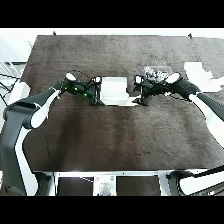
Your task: Fold the box and place the chain.
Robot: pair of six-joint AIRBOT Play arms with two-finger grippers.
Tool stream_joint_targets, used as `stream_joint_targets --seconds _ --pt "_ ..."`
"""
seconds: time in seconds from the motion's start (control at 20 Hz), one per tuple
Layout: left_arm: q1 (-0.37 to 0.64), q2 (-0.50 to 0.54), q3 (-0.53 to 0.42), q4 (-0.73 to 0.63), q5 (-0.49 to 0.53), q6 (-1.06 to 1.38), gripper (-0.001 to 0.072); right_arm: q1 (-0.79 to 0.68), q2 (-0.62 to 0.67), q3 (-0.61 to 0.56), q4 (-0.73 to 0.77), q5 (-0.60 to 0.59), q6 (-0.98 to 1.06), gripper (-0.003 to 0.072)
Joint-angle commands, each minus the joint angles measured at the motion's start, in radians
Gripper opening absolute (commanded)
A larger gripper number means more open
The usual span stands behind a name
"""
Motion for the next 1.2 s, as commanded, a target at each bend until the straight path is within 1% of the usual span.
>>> stream_joint_targets --seconds 0.0,0.2,0.25,0.3,0.35,0.4,0.5,0.6,0.65,0.7,0.8,0.85,1.15 --pt "0.001 0.0 0.001 0.001 0.002 0.0 0.0627 0.008 -0.015 0.005 0.071 -0.003 -0.045 0.0633" --pt "0.001 0.0 0.001 0.001 0.002 0.0 0.0627 0.009 -0.035 0.009 0.093 0.011 -0.048 0.0632" --pt "0.001 0.0 0.001 0.001 0.002 0.0 0.0627 0.009 -0.042 0.009 0.093 0.021 -0.048 0.0622" --pt "0.001 0.0 0.001 0.001 0.002 0.0 0.0627 0.009 -0.045 0.009 0.093 0.026 -0.048 0.0609" --pt "0.001 0.0 0.001 0.001 0.002 0.0 0.0628 0.009 -0.049 0.009 0.093 0.027 -0.048 0.0551" --pt "0.001 0.0 0.001 0.001 0.002 0.0 0.0627 0.009 -0.052 0.01 0.095 0.027 -0.048 0.0528" --pt "0.001 0.0 0.001 0.001 0.002 0.0 0.0628 0.012 -0.058 0.01 0.113 0.027 -0.048 0.0492" --pt "0.001 0.0 0.001 0.001 0.002 0.0 0.0628 0.024 -0.064 0.01 0.111 0.028 -0.048 0.049" --pt "0.001 0.0 0.001 0.001 0.002 0.0 0.0628 0.034 -0.067 0.011 0.112 0.028 -0.048 0.0434" --pt "0.001 0.0 0.001 0.001 0.002 0.0 0.0627 0.045 -0.067 0.01 0.112 0.028 -0.048 0.0361" --pt "0.001 0.0 0.001 0.001 0.002 0.0 0.0628 0.062 -0.068 0.01 0.119 0.019 -0.048 0.0269" --pt "0.001 0.0 0.001 0.001 0.002 0.0 0.0628 0.069 -0.068 0.01 0.119 0.008 -0.048 0.0259" --pt "0.001 0.0 0.001 0.001 0.002 0.0 0.0628 0.095 -0.093 0.013 0.161 -0.054 -0.06 0.0264"
